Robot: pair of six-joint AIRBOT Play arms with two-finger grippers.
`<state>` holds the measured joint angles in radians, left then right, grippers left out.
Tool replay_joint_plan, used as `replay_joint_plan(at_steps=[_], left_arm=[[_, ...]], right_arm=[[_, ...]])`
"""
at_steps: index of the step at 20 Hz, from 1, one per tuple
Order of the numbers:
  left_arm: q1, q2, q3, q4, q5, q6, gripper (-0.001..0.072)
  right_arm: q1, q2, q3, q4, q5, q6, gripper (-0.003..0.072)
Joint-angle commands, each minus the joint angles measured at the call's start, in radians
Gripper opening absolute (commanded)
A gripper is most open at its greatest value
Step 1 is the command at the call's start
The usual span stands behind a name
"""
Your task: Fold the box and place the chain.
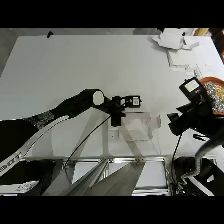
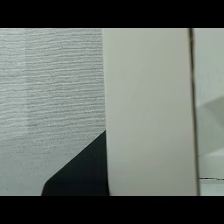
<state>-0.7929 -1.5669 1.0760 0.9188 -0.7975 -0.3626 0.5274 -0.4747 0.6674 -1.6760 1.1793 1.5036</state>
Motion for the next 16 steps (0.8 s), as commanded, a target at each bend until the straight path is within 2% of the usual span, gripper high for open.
replay_joint_plan(at_steps=[1,4,8,9,10,11,12,16], left_arm=[[0.0,-0.001,0.0,0.001,0.0,-0.002,0.0011],[0.0,-0.001,0.0,0.001,0.0,-0.002,0.0011],[0.0,-0.001,0.0,0.001,0.0,-0.002,0.0011],[0.0,-0.001,0.0,0.001,0.0,-0.002,0.0011],[0.0,-0.001,0.0,0.002,0.0,-0.002,0.0011],[0.0,-0.001,0.0,0.001,0.0,-0.002,0.0011],[0.0,-0.001,0.0,0.001,0.0,-0.002,0.0011],[0.0,-0.001,0.0,0.001,0.0,-0.002,0.0011]], right_arm=[[0.001,-0.002,-0.053,0.186,-0.014,-0.313,0.0293],[0.001,-0.023,-0.163,0.369,-0.016,-0.579,0.0294],[0.001,-0.06,-0.262,0.451,0.01,-0.795,0.0304],[0.001,-0.06,-0.275,0.433,0.004,-0.835,0.037],[-0.002,-0.055,-0.289,0.42,-0.02,-0.856,0.0467],[-0.007,-0.045,-0.304,0.388,-0.059,-0.869,0.0601],[-0.003,-0.03,-0.322,0.355,-0.102,-0.89,0.0682],[0.07,0.022,-0.428,0.314,-0.275,-0.982,0.069]])
